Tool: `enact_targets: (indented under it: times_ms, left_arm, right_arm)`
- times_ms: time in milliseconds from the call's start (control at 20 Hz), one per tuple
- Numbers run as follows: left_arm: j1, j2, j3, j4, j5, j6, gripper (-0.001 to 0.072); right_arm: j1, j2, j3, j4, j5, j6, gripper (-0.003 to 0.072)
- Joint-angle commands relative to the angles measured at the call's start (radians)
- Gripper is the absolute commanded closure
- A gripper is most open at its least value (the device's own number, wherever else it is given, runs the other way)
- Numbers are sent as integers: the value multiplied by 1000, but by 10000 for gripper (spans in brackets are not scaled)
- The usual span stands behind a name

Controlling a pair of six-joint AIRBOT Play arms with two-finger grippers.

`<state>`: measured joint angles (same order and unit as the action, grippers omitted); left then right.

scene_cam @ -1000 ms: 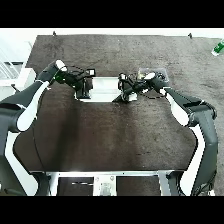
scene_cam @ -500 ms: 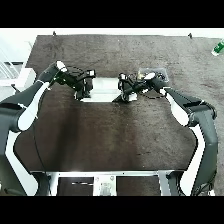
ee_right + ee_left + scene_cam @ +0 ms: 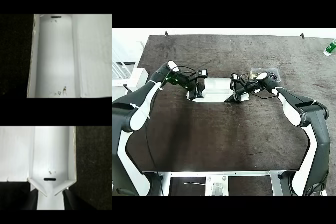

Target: Fold the box and place the chain.

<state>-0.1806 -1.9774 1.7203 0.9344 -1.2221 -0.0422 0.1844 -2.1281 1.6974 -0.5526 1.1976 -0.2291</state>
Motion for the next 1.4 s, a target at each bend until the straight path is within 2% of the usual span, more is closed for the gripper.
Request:
enact_targets:
  times_ms: [0, 50, 100, 250, 500, 550, 700, 750, 800, 1350]
  left_arm:
    - [0, -1, 0, -36, -2, 18, 365]
    - [0, -1, 0, -40, -1, 18, 531]
    - [0, -1, 0, -45, -1, 17, 590]
    - [0, -1, 0, -50, 0, 18, 590]
    - [0, -5, -28, -137, 2, 74, 587]
    - [0, -7, -38, -149, 1, 95, 505]
    - [0, -7, -44, -178, 18, 107, 466]
    - [0, -7, -44, -197, 21, 111, 316]
    - [0, -7, -44, -222, 23, 115, 282]
    - [0, -32, -44, -262, 9, 125, 281]
  right_arm:
    - [0, 0, 0, 0, 0, 0, 257]
    - [0, 0, 0, 0, 0, 0, 258]
    - [0, 0, 0, 0, 0, 0, 257]
    - [0, 0, 0, 0, 0, 0, 257]
    - [0, 0, 0, 0, 0, 0, 258]
    - [0, 0, 0, 0, 0, 0, 257]
    - [0, 0, 0, 0, 0, 0, 257]
    - [0, 0, 0, 0, 0, 0, 257]
    - [0, 0, 0, 0, 0, 0, 257]
    - [0, 0, 0, 0, 0, 0, 258]
